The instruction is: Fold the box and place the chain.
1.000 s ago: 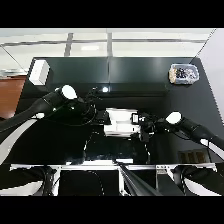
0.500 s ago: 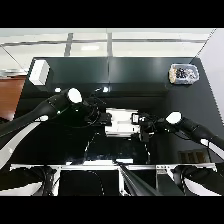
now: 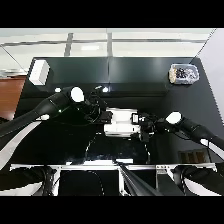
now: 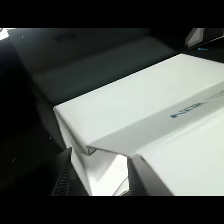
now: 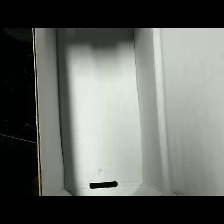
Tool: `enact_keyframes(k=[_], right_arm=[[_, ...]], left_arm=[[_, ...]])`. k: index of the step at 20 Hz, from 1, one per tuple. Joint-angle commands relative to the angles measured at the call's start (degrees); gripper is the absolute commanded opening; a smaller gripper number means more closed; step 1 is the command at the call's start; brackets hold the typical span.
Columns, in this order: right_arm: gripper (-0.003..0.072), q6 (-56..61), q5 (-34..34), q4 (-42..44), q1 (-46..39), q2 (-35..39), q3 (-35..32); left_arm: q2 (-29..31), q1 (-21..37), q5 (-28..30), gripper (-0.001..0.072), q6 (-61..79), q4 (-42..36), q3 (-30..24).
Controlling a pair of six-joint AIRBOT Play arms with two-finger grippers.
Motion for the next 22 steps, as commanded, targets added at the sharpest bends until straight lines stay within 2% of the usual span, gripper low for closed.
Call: enact_keyframes(k=[1, 4, 5, 6, 9, 14, 18, 22], right_arm=[[0.0005, 0.02, 0.04, 0.0, 0.04, -0.02, -0.04], [0.0005, 0.02, 0.04, 0.0, 0.04, -0.02, -0.04], [0.0005, 0.02, 0.04, 0.0, 0.04, -0.02, -0.04], [0.0004, 0.02, 0.07, 0.0, 0.04, -0.02, -0.04], [0.0005, 0.02, 0.04, 0.0, 0.04, -0.02, -0.04], [0.0004, 0.02, 0.07, 0.0, 0.04, -0.02, -0.04], [0.0005, 0.02, 0.02, 0.0, 0.04, -0.02, -0.04], [0.0005, 0.02, 0.04, 0.0, 0.04, -0.02, -0.04]], left_arm=[[0.02, -0.98, -1.49, 0.0393, -5.55, 5.66, 0.92], [0.02, -3.61, -0.92, 0.0371, -9.46, 9.75, 0.9], [0.02, -4.52, -0.92, 0.0283, -10.58, 11.37, 0.9], [0.0, -5.22, -0.92, 0.0271, -12.55, 13.4, 0.9], [-0.02, -6.25, -1.14, 0.0271, -18.03, 17.49, 0.92], [-2.51, -9.18, -2.36, 0.0271, -22.32, 18.27, 2.73], [-3.74, -13.27, -5.33, 0.0273, -34.49, 27.26, 4.37], [-3.85, -13.84, -0.68, 0.0273, -38.27, 24.85, 4.72]])
